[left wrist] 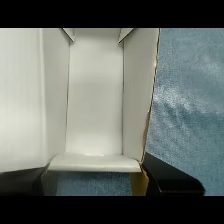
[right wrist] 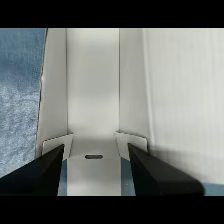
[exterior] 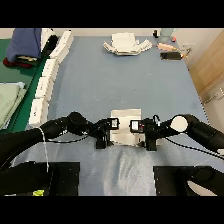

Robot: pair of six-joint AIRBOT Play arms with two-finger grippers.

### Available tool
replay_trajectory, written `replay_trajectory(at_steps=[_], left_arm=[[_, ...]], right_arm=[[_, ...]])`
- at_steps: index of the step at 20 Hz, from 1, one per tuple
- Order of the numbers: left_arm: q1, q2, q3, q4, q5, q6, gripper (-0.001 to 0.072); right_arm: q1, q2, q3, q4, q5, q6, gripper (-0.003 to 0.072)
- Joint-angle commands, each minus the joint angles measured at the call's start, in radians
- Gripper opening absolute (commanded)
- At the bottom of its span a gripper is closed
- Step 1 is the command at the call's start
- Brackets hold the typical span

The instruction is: Fold the box.

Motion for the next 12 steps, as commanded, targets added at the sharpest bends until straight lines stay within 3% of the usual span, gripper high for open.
replay_trajectory(at_steps=[1, 4, 6, 8, 12], left_arm=[[0.0, 0.0, 0.0, -0.001, 0.0, 0.0, 0.0477], [0.0, 0.0, 0.0, -0.001, 0.0, 0.0, 0.0477], [0.0, 0.0, 0.0, -0.001, 0.0, 0.0, 0.0477], [0.0, 0.0, 0.0, -0.001, 0.0, 0.0, 0.0477], [0.0, 0.0, 0.0, -0.001, 0.0, 0.0, 0.0478]], right_arm=[[0.002, 0.011, 0.0, -0.02, 0.033, 0.055, 0.066], [0.001, 0.046, 0.0, -0.124, 0.044, 0.238, 0.0634], [0.001, 0.073, 0.0, -0.217, 0.064, 0.393, 0.0277], [0.001, 0.096, 0.001, -0.318, 0.098, 0.598, 0.0028], [-0.002, 0.134, 0.031, -0.525, 0.18, 1.075, 0.0002]])
